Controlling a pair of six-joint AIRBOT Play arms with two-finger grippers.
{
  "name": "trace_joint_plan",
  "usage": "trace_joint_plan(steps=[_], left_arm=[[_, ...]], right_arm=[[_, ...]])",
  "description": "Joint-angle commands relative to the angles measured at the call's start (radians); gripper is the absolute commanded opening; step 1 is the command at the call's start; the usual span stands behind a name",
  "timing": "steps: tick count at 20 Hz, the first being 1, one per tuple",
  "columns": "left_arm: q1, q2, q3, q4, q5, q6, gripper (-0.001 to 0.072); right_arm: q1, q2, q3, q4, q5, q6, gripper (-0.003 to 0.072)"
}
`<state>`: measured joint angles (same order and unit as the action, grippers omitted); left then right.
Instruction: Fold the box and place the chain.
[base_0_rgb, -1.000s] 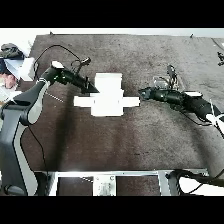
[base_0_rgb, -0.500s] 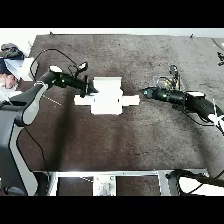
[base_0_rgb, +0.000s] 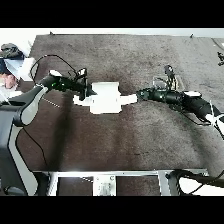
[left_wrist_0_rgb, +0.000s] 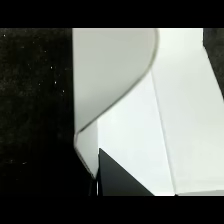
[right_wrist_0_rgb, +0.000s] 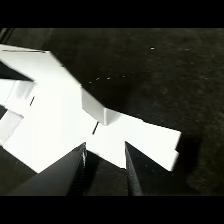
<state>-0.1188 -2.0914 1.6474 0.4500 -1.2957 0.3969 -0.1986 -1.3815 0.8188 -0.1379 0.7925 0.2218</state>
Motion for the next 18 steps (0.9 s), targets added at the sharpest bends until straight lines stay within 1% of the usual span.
trace_joint_plan(steps=[1,2,3,4,7,10,11,14,18], left_arm=[[0.001,-0.008,-0.005,0.021,0.026,0.022,0.0010],[0.002,-0.008,-0.004,0.019,0.028,0.022,0.0011],[0.001,-0.008,-0.004,0.019,0.028,0.023,0.0011],[0.002,-0.008,-0.004,0.020,0.024,0.023,0.0012],[0.002,-0.008,-0.004,0.020,0.021,0.022,0.0012],[0.002,-0.008,-0.004,0.019,0.021,0.022,0.0012],[0.001,-0.008,-0.004,0.019,0.023,0.022,0.0012],[0.002,-0.008,-0.004,0.016,0.024,0.022,0.0012],[0.002,-0.008,-0.004,0.013,0.024,0.022,0.0012]], right_arm=[[0.007,0.001,0.001,0.000,0.051,-0.121,0.0304],[0.006,0.001,0.001,0.000,0.063,-0.159,0.0339],[0.008,0.001,0.001,0.000,0.077,-0.208,0.0504],[0.008,0.001,0.001,-0.004,0.094,-0.257,0.0552],[0.012,0.001,0.001,-0.012,0.171,-0.464,0.0553],[0.056,0.001,0.001,-0.058,0.171,-0.626,0.0554],[0.084,0.001,0.001,-0.083,0.148,-0.667,0.0554],[0.187,-0.001,0.001,-0.147,0.017,-0.719,0.0554],[0.318,-0.037,0.001,-0.280,-0.120,-0.718,0.0555]])
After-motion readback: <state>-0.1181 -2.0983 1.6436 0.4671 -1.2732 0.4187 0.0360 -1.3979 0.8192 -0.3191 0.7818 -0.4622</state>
